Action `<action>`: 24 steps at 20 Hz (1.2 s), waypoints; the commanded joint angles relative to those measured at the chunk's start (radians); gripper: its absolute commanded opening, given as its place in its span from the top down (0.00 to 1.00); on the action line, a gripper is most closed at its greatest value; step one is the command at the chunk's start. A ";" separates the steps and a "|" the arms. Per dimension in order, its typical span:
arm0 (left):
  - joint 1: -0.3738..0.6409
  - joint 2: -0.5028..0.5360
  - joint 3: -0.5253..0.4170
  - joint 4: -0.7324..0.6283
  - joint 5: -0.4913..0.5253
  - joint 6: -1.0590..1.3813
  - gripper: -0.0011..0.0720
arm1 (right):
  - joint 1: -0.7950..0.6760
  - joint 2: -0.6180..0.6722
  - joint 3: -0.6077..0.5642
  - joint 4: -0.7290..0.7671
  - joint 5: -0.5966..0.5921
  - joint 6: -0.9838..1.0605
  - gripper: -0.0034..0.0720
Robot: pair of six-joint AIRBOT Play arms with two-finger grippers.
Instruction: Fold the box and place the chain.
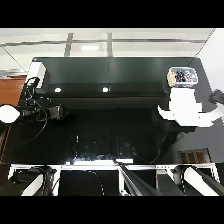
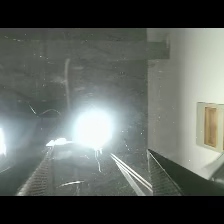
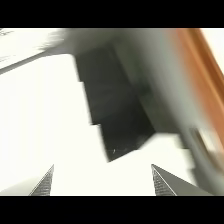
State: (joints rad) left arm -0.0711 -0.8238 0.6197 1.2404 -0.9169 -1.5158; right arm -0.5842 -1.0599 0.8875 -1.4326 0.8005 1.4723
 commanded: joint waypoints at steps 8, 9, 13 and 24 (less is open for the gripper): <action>-0.001 -0.006 0.002 0.005 -0.002 -0.021 0.02 | -0.185 -0.499 0.419 0.161 0.440 -0.457 0.02; -0.001 -0.007 0.002 0.005 0.004 -0.021 0.02 | -0.176 -0.516 0.419 0.157 0.447 -0.486 0.02; -0.001 -0.008 0.002 0.005 0.012 -0.021 0.02 | -0.157 -0.541 0.419 0.128 0.479 -0.467 0.35; -0.001 -0.008 0.002 0.005 0.079 -0.021 0.02 | -0.117 -0.158 0.248 0.292 0.457 -0.482 0.93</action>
State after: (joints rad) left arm -0.0719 -0.8318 0.6205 1.2449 -0.8700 -1.5372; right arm -0.7212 -1.3544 1.2125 -1.2636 1.2785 1.0164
